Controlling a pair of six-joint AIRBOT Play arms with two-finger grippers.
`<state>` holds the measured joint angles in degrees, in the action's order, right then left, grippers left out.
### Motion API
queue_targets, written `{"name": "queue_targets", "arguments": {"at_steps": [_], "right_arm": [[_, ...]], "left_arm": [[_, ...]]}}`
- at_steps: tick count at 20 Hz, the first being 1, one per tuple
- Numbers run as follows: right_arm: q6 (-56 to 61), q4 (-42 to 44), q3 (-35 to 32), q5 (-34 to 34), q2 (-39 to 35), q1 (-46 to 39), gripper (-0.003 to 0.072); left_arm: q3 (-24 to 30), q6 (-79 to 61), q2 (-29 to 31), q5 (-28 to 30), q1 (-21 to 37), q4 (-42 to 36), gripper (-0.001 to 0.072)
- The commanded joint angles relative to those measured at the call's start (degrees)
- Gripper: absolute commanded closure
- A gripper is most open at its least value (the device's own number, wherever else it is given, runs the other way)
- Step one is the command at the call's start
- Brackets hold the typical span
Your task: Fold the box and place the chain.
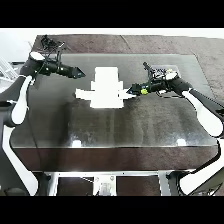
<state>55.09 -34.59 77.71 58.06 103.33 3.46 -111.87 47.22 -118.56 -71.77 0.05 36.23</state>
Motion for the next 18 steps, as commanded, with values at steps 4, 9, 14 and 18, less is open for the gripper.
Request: {"name": "queue_targets", "arguments": {"at_steps": [4, 9, 14, 18], "right_arm": [[-0.02, 0.02, 0.07, 0.02, 0.00, 0.04, 0.0676], [-0.04, 0.02, 0.07, 0.02, 0.00, 0.04, 0.0676], [-0.28, 0.02, 0.07, 0.02, 0.00, 0.04, 0.0676], [-0.28, 0.00, 0.07, 0.02, 0.00, 0.04, 0.0675]], "left_arm": [[-4.26, 2.80, -4.70, -1.44, -2.95, 0.81, 0.0276], [-4.26, 0.13, -7.19, 0.52, -5.22, -0.09, 0.0276], [-4.26, -0.74, -7.67, 1.62, -5.99, -1.68, 0.0285], [-4.24, -0.76, -8.26, 0.35, -6.01, -2.14, 0.0285]]}}
